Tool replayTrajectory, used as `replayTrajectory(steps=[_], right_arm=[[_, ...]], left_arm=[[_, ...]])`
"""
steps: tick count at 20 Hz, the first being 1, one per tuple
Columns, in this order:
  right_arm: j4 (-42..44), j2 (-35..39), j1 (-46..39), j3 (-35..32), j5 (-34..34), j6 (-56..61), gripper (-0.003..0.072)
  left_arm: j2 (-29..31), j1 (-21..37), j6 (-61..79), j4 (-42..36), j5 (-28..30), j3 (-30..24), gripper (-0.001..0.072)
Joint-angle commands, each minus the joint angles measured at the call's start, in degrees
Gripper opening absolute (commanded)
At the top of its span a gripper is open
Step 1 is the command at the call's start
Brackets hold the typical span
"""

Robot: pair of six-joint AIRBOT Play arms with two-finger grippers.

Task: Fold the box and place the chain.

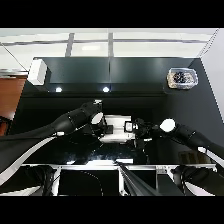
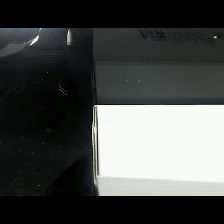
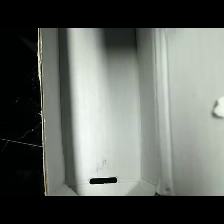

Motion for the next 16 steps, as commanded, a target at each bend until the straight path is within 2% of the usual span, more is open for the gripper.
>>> replayTrajectory(steps=[1, 7, 8, 9, 16], right_arm=[[0.0, 0.0, 0.07, 0.0, 0.0, 0.02, 0.0429], [0.04, 0.0, 0.07, 0.0, 0.0, 0.04, 0.0434], [-0.02, 0.02, 0.04, 0.0, -0.11, 2.08, 0.0562], [0.0, 0.13, -0.17, 0.02, -1.25, 3.93, 0.0626], [-15.06, 7.8, -1.36, 2.91, 6.23, 13.94, 0.0625]], left_arm=[[-0.11, -0.02, -0.09, -0.09, 0.35, 0.04, 0.0027], [-0.13, -0.02, -0.07, -0.02, 0.42, 0.04, 0.0027], [-0.13, -0.02, -0.07, -0.02, 0.39, 0.04, 0.0027], [-0.11, -0.02, -0.07, -0.04, 0.11, 0.04, 0.0027], [-0.11, 0.07, 0.94, 0.0, -0.04, 0.04, 0.0027]])
